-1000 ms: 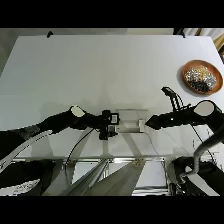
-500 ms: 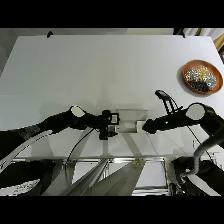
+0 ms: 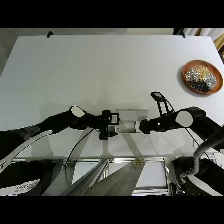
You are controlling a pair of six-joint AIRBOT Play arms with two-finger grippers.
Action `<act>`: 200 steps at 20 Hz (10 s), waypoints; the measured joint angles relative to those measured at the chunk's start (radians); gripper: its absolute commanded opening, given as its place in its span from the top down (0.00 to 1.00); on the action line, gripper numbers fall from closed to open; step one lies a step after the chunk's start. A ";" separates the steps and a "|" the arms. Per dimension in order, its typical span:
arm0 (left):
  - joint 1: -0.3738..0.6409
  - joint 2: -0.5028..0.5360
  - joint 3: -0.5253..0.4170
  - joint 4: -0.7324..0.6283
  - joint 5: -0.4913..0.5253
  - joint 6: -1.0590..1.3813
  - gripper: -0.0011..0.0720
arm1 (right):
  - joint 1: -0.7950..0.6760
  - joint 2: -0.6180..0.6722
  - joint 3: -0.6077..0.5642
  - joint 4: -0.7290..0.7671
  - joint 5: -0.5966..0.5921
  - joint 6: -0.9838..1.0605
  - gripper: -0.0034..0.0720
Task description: Fold the box and place the chain.
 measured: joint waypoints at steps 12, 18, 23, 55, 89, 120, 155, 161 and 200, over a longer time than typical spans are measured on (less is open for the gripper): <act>0.000 0.000 0.000 0.000 0.000 0.000 0.64 | 0.197 -0.161 0.125 -0.227 0.037 0.344 0.34; 0.000 0.000 0.000 0.000 0.000 0.000 0.64 | 0.217 -0.172 0.129 -0.316 0.036 0.462 0.42; 0.000 0.000 0.000 0.000 0.000 0.000 0.64 | 0.236 -0.207 0.129 -0.337 0.042 0.502 0.53; 0.000 0.000 0.000 0.003 -0.004 0.004 0.64 | 0.270 -0.241 0.158 -0.396 0.056 0.531 0.26; 0.001 0.000 0.000 0.000 -0.008 0.000 0.64 | -0.875 -0.762 0.846 -0.523 0.021 -0.073 0.43; 0.001 0.000 0.000 0.000 -0.007 0.000 0.64 | -0.795 -0.159 0.856 -0.321 0.315 -0.328 0.93; 0.001 0.000 0.000 0.000 -0.007 0.000 0.64 | -0.483 0.363 0.773 0.378 0.622 -0.483 0.93; 0.001 0.000 0.000 0.000 -0.007 0.000 0.64 | -0.483 0.357 0.551 0.394 0.603 -0.527 0.93; 0.001 0.000 0.000 0.000 -0.007 0.000 0.64 | 0.045 0.190 0.144 -0.197 0.117 -0.048 0.72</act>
